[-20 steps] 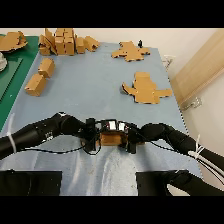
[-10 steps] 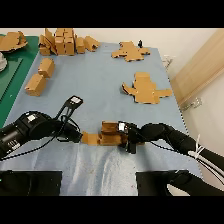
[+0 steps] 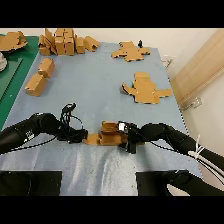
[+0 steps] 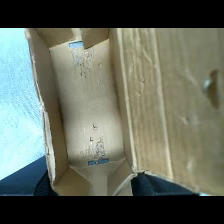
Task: Fold the box.
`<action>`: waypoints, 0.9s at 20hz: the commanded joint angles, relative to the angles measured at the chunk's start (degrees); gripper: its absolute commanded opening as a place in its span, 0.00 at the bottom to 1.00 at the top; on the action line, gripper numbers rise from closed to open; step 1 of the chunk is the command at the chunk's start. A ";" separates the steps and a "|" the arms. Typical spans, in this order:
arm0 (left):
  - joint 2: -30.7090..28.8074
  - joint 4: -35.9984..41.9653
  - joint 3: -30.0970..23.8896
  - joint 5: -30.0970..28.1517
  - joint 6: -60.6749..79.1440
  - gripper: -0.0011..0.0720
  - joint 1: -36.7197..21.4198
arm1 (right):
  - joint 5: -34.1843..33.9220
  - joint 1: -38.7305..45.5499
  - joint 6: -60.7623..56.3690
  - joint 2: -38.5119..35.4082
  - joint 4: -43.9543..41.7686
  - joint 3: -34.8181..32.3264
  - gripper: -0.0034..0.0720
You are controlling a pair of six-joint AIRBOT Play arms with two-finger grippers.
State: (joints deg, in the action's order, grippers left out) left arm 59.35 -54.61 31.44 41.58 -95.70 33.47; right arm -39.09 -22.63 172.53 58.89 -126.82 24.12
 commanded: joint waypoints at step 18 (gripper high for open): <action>3.87 24.94 -0.11 -1.97 16.46 0.03 -0.24 | 0.02 0.02 0.00 -0.04 0.00 -0.02 0.70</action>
State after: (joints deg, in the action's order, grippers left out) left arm 63.18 -35.22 31.31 39.51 -82.89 33.23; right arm -39.09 -22.63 172.53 58.89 -126.82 24.12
